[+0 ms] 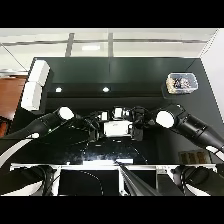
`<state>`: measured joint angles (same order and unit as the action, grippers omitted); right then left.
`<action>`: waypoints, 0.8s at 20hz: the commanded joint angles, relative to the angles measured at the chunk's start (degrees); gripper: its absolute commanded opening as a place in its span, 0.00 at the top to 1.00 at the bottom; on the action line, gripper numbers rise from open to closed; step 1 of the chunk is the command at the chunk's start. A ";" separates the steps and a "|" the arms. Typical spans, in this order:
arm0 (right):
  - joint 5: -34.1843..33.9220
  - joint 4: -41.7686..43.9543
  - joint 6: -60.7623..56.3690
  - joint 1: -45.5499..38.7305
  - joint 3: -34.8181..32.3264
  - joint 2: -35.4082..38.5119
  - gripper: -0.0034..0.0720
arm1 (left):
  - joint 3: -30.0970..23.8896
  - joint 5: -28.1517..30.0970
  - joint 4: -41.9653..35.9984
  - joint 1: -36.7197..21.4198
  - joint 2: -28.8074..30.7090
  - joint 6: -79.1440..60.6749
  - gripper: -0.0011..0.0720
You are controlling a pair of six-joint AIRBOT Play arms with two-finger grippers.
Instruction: Fold the box and place the chain.
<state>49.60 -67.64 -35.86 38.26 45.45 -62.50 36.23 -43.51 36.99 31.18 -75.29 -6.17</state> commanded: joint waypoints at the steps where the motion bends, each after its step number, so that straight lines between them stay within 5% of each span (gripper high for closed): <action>1: 0.04 0.15 -0.02 0.07 0.02 0.22 0.39 | -0.02 -0.04 -0.22 0.04 0.00 0.11 0.67; 2: 0.07 0.28 0.00 0.07 0.02 0.22 0.49 | -0.02 -0.04 -0.22 0.04 0.00 0.13 0.67; 16: 0.00 2.67 0.02 0.07 0.02 0.22 0.50 | -0.02 0.17 -1.53 0.04 0.00 0.15 0.66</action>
<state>49.45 -65.63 -35.83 38.30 45.45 -62.33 36.23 -43.51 36.23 31.18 -75.33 -6.11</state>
